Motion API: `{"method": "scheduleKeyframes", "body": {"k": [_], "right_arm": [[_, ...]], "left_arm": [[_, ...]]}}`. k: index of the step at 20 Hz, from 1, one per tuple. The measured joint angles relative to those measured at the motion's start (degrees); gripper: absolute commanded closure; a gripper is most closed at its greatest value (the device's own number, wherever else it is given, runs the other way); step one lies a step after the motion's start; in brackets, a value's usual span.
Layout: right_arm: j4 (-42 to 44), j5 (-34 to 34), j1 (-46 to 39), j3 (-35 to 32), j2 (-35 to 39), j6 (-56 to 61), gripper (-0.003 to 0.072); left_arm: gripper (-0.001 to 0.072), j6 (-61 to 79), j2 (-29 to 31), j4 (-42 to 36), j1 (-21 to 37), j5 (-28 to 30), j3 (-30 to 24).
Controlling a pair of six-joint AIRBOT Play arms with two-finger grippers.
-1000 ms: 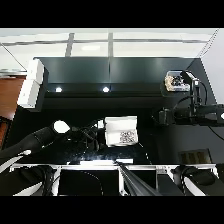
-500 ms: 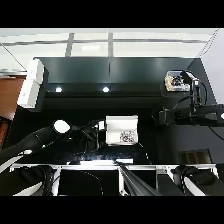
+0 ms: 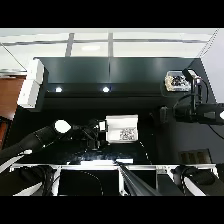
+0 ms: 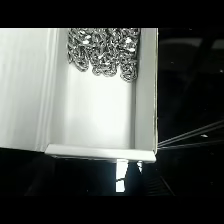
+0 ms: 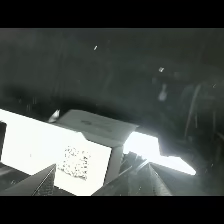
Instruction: Fold the box and place the chain.
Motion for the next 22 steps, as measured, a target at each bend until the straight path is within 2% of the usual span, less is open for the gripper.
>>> {"method": "scheduleKeyframes", "body": {"k": [2, 6, 8, 11, 15, 19, 22], "right_arm": [[0.17, -2.45, 0.24, 0.42, -2.49, -1.57, 0.0006], [1.05, -10.75, 0.35, 3.43, -12.09, -7.76, 0.0006], [4.22, -11.08, 0.42, 5.16, -17.64, -15.50, 0.0007], [12.11, -4.74, 0.42, 6.45, -23.80, -31.85, 0.0006], [17.53, 3.28, 0.46, 7.02, -26.77, -49.46, 0.0007], [23.17, 9.94, 1.16, 7.19, -27.54, -61.13, 0.0007], [22.08, 11.69, 3.41, 6.95, -27.76, -65.05, 0.0007]], "left_arm": [[0.0379, -0.17, 0.00, 0.02, 0.11, 0.13, 0.55], [0.0379, -0.42, 0.00, 1.16, 0.22, 0.33, 1.07], [0.0379, -0.55, -0.11, 2.10, 0.22, 0.76, 1.14], [0.0379, -1.25, -0.20, 2.84, 0.24, 1.18, 1.22], [0.0379, -1.88, -0.24, 3.23, 0.22, 1.42, 1.22], [0.0379, -2.08, -0.24, 3.37, 0.24, 1.53, 1.25], [0.0378, -2.14, -0.22, 3.43, 0.24, 1.55, 1.25]]}}
